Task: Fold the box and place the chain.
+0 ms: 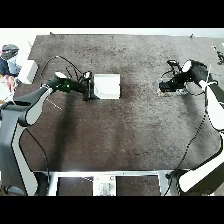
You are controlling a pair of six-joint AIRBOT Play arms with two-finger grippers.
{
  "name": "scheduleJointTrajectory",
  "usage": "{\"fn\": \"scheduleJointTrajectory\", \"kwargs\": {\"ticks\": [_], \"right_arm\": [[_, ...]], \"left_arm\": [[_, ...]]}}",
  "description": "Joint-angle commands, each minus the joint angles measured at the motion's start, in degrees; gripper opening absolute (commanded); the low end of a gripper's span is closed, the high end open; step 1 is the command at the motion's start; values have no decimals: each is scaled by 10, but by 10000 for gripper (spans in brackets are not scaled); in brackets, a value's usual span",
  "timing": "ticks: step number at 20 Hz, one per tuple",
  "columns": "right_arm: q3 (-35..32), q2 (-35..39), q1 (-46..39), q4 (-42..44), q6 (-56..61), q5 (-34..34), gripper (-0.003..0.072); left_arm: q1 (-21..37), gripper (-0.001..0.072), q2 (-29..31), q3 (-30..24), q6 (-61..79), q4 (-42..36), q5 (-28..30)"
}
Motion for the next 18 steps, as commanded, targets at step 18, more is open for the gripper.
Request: {"fn": "scheduleJointTrajectory", "kwargs": {"ticks": [18], "right_arm": [[45,414,42,4,-27,-202,15]], "left_arm": [[0,289,0,0,0,0,0]]}}
